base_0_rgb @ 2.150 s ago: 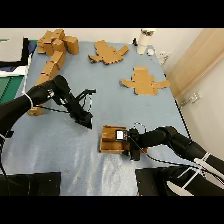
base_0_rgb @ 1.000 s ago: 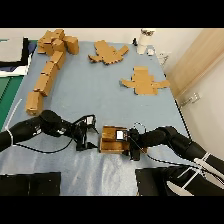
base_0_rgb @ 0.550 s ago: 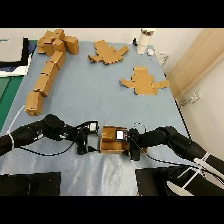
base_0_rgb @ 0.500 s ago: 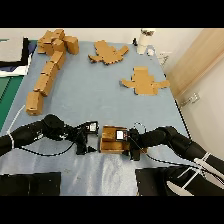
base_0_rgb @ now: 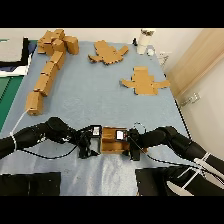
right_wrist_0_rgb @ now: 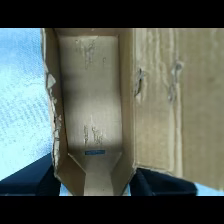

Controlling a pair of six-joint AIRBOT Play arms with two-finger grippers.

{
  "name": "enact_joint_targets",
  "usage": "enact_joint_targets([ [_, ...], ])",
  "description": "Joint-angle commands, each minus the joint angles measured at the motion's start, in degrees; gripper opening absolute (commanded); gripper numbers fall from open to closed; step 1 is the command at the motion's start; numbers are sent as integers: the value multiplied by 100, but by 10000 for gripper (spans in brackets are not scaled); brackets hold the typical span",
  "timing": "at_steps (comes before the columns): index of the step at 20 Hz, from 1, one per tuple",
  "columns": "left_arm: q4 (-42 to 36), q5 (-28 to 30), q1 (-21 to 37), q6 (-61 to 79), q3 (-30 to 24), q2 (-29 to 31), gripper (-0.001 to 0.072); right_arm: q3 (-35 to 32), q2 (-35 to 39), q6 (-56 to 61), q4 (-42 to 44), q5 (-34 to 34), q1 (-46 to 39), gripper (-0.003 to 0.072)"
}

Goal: Fold the box.

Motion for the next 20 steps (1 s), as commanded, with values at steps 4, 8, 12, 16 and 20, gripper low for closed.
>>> enact_joint_targets([
  [4, -291, 334, -260, 17, 20, -133, 700, 0, 0, 2, 0, 7, 0, 515],
  [8, -289, 369, -295, 15, 20, -133, 700, 0, 0, 2, 0, 7, 0, 516],
  [12, -289, 640, -514, 0, 17, -133, 700, 0, 0, 2, 0, 7, 0, 515],
  [16, -286, 717, -581, -11, 20, -136, 700, 0, 0, 2, 0, 7, 0, 515],
  [20, -197, 717, -581, -247, 20, -138, 699, 0, 0, 2, 0, 7, 0, 515],
])
